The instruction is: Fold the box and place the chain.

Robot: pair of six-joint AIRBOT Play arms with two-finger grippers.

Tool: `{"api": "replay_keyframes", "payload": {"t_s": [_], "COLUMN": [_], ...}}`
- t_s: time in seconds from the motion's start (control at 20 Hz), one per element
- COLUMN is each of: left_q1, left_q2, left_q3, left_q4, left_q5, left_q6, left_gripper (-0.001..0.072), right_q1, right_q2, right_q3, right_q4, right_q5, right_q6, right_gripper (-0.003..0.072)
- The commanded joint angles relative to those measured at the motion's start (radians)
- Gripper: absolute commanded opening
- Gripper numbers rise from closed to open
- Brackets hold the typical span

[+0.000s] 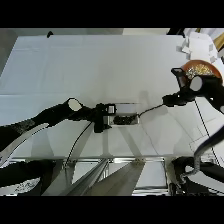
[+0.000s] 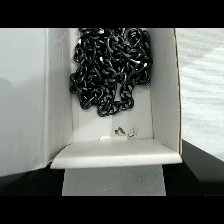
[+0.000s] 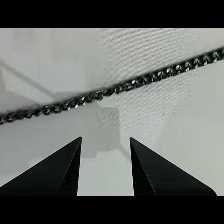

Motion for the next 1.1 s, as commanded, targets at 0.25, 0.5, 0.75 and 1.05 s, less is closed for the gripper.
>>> {"api": "replay_keyframes", "payload": {"t_s": [0.25,0.5,0.75,1.05], "left_q1": [0.000,0.000,0.000,0.000], "left_q2": [0.000,0.000,0.000,0.000], "left_q3": [0.000,0.000,0.000,0.000], "left_q4": [0.000,0.000,0.000,0.000], "left_q5": [0.000,0.000,0.000,0.000], "left_q6": [0.000,0.000,0.000,0.000], "left_gripper": [0.0135,0.0135,0.0135,0.0135], "right_q1": [-0.007,-0.007,0.044,0.203], "right_q2": [-0.113,-0.113,-0.068,0.138], "right_q3": [0.001,0.001,0.001,0.001], "right_q4": [-0.010,-0.009,-0.011,0.011], "right_q5": [-0.164,-0.130,-0.064,0.011], "right_q6": [0.057,0.079,0.074,0.104], "right_gripper": [0.0286,0.0019,0.0018,0.0017]}}
